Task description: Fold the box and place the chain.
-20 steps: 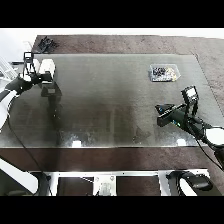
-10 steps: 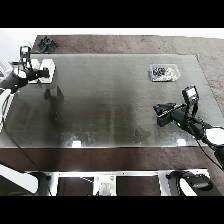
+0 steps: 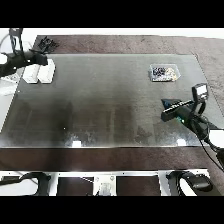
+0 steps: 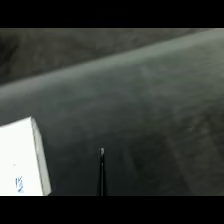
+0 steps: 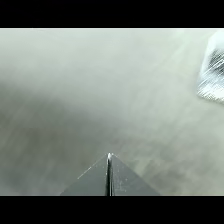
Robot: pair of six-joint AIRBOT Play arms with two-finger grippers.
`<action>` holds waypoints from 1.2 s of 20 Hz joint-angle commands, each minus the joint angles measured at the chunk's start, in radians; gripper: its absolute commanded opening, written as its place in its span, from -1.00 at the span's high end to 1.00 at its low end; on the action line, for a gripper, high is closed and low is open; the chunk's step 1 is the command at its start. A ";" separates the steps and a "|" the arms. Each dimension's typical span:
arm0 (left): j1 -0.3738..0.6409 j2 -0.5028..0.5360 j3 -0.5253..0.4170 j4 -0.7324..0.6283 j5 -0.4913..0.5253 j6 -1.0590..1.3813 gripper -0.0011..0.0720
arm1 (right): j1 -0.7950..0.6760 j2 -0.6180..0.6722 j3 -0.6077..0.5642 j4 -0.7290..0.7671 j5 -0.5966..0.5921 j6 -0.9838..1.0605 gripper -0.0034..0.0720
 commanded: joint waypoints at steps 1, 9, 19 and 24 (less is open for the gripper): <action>-0.101 0.216 -0.128 -0.028 0.164 0.084 0.93 | 0.000 0.082 0.000 -0.002 -0.118 0.014 0.90; -0.349 0.495 -0.657 -0.026 0.542 0.118 0.93 | -0.041 0.277 -0.163 -0.004 -0.166 0.014 0.91; -0.543 0.497 -1.023 0.124 0.981 -0.153 0.92 | -0.044 0.364 -0.307 -0.005 -0.166 0.013 0.90; -0.543 0.497 -1.036 0.169 0.945 -0.180 0.92 | -0.044 0.363 -0.309 -0.013 -0.166 0.013 0.90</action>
